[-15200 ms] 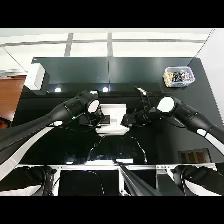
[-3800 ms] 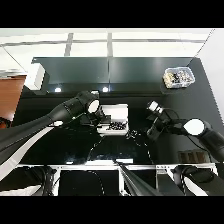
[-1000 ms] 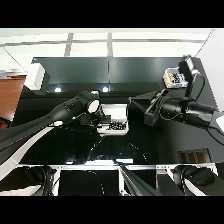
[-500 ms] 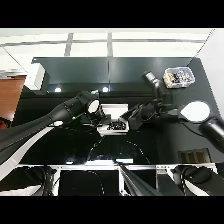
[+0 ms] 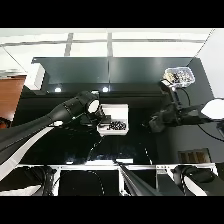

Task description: Fold the box and place the chain.

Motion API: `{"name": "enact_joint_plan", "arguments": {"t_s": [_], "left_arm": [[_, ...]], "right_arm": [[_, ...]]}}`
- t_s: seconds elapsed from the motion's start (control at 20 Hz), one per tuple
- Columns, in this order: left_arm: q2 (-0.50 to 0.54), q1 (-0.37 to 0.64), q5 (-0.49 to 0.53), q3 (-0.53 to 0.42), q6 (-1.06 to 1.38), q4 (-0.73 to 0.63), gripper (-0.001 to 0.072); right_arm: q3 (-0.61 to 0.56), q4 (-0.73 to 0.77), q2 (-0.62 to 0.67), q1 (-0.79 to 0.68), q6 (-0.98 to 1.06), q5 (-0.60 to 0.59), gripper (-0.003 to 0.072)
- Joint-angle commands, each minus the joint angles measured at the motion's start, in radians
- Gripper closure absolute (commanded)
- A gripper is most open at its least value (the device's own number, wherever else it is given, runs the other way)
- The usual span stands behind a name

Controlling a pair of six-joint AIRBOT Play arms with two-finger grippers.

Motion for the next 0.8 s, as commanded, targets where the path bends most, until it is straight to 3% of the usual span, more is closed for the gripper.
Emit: {"name": "enact_joint_plan", "arguments": {"t_s": [0.0, 0.05, 0.25, 0.4, 0.5, 0.65, 0.75], "left_arm": [[0.002, 0.000, -0.008, 0.000, -0.001, 0.000, 0.0111], [0.006, 0.000, -0.019, 0.001, -0.001, 0.001, 0.0067], [0.100, -0.008, -0.077, 0.002, 0.000, 0.079, 0.0066], [0.255, -0.002, -0.206, -0.012, -0.004, 0.310, 0.0069], [0.373, 0.035, -0.241, -0.040, 0.034, 0.416, 0.0070], [0.575, 0.177, -0.155, -0.153, -0.034, 0.524, 0.0070], [0.697, 0.317, 0.003, -0.262, -0.091, 0.461, 0.0070]], "right_arm": [[0.000, -0.045, 0.026, -0.068, 0.005, 0.090, 0.0348], [0.000, -0.045, 0.026, -0.068, 0.005, 0.086, 0.0348], [0.000, -0.058, 0.026, -0.068, 0.005, 0.086, 0.0348], [0.000, -0.103, 0.026, -0.068, 0.007, 0.064, 0.0348], [0.000, -0.108, 0.026, -0.068, 0.007, 0.019, 0.0348], [0.000, -0.107, 0.026, -0.068, 0.010, -0.028, 0.0348], [0.000, -0.107, 0.026, -0.068, 0.010, -0.027, 0.0348]]}}
